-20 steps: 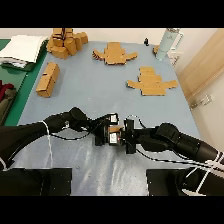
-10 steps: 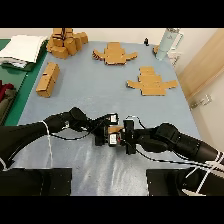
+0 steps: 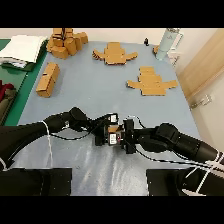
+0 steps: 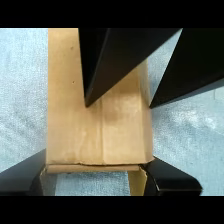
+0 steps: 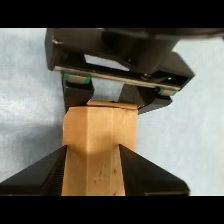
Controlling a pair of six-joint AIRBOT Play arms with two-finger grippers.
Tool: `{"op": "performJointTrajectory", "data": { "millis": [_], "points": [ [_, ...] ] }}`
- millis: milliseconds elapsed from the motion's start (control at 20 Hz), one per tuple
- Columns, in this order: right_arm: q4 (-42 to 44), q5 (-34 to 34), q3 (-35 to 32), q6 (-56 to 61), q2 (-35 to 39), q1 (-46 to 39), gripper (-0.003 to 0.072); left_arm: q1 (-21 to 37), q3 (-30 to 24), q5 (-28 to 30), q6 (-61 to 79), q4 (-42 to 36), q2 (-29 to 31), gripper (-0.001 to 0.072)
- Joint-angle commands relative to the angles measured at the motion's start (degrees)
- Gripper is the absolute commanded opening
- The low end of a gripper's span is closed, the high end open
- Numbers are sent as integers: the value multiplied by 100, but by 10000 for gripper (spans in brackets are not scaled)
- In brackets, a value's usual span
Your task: Fold the box.
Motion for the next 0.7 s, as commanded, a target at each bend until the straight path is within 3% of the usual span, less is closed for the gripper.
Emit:
{"op": "performJointTrajectory", "data": {
  "millis": [0, 550, 600, 650],
  "points": [
    [-37, 188, 2, 2, -15, 0, 507, 2, 0, 2, 2, 2, 2, 490],
    [-251, 35, 13, 7, 321, 0, 506, 2, 0, 2, 2, 2, 2, 490],
    [-254, 31, 13, 7, 319, 0, 495, 2, 0, 2, 4, 2, 2, 490],
    [-275, 33, 13, 7, 317, 0, 427, 2, 0, 2, 4, 0, 2, 490]
  ]
}}
